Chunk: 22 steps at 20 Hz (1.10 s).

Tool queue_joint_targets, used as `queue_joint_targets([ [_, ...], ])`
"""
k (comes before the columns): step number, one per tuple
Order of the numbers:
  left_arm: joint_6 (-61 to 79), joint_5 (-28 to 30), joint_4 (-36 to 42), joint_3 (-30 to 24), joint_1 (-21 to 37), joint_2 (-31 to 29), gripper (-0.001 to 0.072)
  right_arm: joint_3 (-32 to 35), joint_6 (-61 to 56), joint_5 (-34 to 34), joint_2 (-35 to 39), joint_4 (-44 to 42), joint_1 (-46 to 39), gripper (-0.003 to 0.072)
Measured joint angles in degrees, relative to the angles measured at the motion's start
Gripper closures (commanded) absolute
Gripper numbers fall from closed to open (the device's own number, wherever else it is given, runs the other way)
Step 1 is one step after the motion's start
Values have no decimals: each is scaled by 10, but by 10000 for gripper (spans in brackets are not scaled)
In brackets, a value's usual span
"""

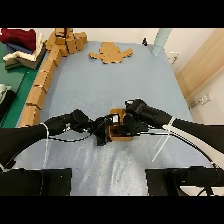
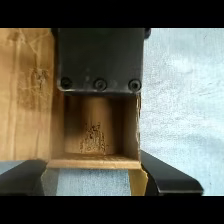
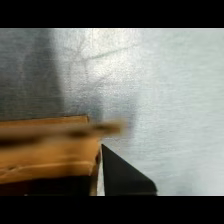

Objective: Fold the box.

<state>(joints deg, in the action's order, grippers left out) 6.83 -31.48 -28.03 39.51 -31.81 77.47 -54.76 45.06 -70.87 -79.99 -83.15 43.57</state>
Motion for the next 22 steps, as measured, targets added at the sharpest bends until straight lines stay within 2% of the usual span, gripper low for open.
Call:
queue_joint_targets([
  [1,0,0,-1,0,0,0,336,0,1,3,0,0,2,345],
  [2,0,0,-1,0,0,0,336,0,2,4,0,1,4,254],
  [10,0,0,-1,0,0,0,336,-2,6,19,0,-21,9,255],
  [13,0,-1,-1,0,0,0,336,-15,6,27,0,-37,10,291],
  [14,0,0,-1,0,0,0,336,-21,6,17,0,-36,10,318],
  [22,0,0,0,0,0,0,336,-39,-11,-21,0,-5,9,319],
])
